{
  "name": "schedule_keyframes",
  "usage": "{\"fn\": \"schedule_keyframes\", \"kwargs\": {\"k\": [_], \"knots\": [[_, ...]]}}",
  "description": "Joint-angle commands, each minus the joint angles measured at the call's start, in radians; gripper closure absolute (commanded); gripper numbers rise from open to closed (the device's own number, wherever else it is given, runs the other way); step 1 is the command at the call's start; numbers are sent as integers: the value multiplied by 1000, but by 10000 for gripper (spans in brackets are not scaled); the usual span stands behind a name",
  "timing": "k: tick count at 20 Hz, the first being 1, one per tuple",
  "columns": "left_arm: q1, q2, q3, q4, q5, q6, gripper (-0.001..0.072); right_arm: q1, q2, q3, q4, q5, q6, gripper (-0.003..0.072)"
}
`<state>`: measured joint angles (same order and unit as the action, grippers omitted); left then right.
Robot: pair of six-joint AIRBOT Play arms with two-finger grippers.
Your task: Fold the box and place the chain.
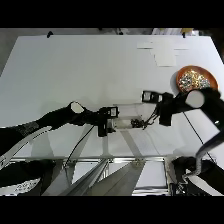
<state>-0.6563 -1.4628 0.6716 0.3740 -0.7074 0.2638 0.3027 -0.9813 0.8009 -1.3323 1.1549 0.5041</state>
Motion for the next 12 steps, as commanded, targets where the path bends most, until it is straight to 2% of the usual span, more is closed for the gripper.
{"fn": "schedule_keyframes", "kwargs": {"k": [1, 6, 12], "knots": [[0, 0, 0, 0, 0, 0, 501, 0, 18, 199, 76, 200, 140, 669], [0, 0, 0, 0, 0, 0, 501, 0, 18, 331, 205, 237, 259, 669], [0, 0, 0, 0, 0, 0, 501, 0, 19, 340, 401, 267, 257, 669]]}}
